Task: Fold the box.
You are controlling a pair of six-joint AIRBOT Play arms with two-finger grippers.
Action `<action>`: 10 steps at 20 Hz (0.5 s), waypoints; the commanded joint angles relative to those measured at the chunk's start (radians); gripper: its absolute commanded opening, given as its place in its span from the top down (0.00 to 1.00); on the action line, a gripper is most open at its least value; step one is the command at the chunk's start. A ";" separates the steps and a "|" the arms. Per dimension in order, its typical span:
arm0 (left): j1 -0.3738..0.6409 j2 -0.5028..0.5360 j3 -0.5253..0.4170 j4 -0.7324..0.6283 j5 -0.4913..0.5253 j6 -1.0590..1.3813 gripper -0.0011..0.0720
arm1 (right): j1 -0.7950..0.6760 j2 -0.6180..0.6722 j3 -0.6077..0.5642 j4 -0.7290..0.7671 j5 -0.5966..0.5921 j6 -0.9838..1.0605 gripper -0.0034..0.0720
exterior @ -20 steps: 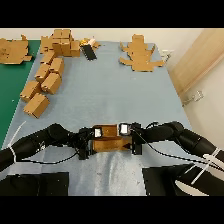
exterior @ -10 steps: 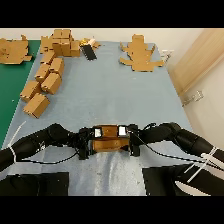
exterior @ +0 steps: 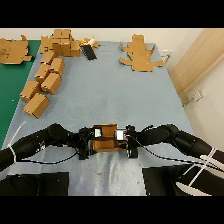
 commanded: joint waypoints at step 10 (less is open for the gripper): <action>0.000 0.000 0.001 0.001 0.000 0.000 0.34 | 0.069 -0.023 0.000 0.021 0.114 0.000 0.35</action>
